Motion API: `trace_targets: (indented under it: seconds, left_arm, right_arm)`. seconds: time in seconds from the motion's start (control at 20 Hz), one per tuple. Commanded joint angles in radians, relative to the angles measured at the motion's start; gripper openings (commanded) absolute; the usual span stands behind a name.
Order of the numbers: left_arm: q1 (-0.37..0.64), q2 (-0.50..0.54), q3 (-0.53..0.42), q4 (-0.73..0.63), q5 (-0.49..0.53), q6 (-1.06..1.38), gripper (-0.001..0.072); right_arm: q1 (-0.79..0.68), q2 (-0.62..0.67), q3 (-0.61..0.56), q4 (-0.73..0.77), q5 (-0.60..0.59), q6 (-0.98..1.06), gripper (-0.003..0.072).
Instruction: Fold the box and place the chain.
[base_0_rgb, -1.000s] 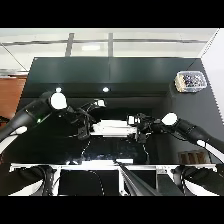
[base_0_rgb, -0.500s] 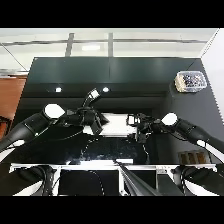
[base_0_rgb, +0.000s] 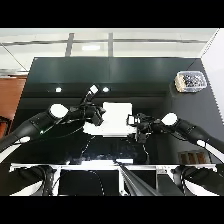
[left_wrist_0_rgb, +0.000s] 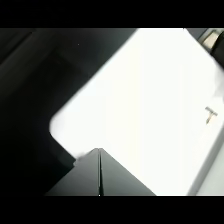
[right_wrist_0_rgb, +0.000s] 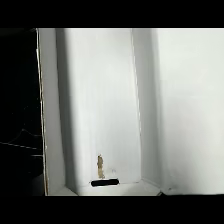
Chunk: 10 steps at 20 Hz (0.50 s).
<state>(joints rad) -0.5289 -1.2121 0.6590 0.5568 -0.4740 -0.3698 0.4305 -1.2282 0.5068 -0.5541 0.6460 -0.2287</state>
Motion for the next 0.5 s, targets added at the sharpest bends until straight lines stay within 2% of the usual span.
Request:
trace_targets:
  seconds: [0.0, 0.45]
  left_arm:
    - [-0.001, -0.051, 0.002, 0.019, -0.025, -0.023, 0.0024]
    - [0.000, -0.091, 0.003, 0.018, -0.100, -0.069, 0.0024]
  right_arm:
    - [0.001, 0.000, 0.000, 0.000, 0.001, 0.000, 0.0132]
    - [0.001, 0.000, 0.000, 0.000, 0.001, 0.000, 0.0132]
